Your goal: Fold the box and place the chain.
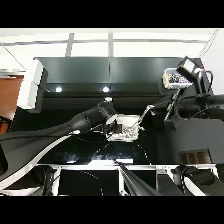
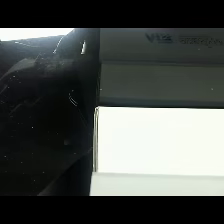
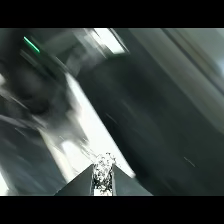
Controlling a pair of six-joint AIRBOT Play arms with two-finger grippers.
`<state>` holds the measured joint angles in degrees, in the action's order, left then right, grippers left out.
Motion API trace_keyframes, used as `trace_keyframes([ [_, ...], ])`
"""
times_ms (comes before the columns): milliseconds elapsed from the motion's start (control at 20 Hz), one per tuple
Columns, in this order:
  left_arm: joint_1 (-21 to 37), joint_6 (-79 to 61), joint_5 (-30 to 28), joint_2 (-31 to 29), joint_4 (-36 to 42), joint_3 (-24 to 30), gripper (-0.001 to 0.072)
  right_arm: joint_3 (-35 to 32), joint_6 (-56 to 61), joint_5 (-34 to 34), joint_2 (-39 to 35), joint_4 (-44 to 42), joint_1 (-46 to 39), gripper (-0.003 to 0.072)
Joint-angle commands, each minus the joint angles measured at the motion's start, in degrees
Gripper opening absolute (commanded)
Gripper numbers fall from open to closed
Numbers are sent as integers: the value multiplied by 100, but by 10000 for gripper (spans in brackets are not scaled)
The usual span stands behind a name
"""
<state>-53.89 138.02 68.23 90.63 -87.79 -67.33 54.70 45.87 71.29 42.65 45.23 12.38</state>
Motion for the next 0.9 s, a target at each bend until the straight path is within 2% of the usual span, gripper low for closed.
trace_keyframes([
  [0, 7, 0, -4, -2, 0, 0, 32, 168, 254, -184, -22, -1574, 20, 21],
  [200, 7, 0, -2, -2, -2, 0, 32, 492, 267, -437, -22, -1670, -35, 21],
  [400, 7, 0, -4, -2, 0, 0, 32, 391, 623, 223, 120, -1316, 55, 21],
  [550, 7, 0, -4, -2, 0, 0, 32, -326, 664, 59, 186, -1270, 321, 22],
  [850, 7, 0, -4, -2, -2, 0, 32, -1663, 669, -1198, 428, -852, 595, 22],
])
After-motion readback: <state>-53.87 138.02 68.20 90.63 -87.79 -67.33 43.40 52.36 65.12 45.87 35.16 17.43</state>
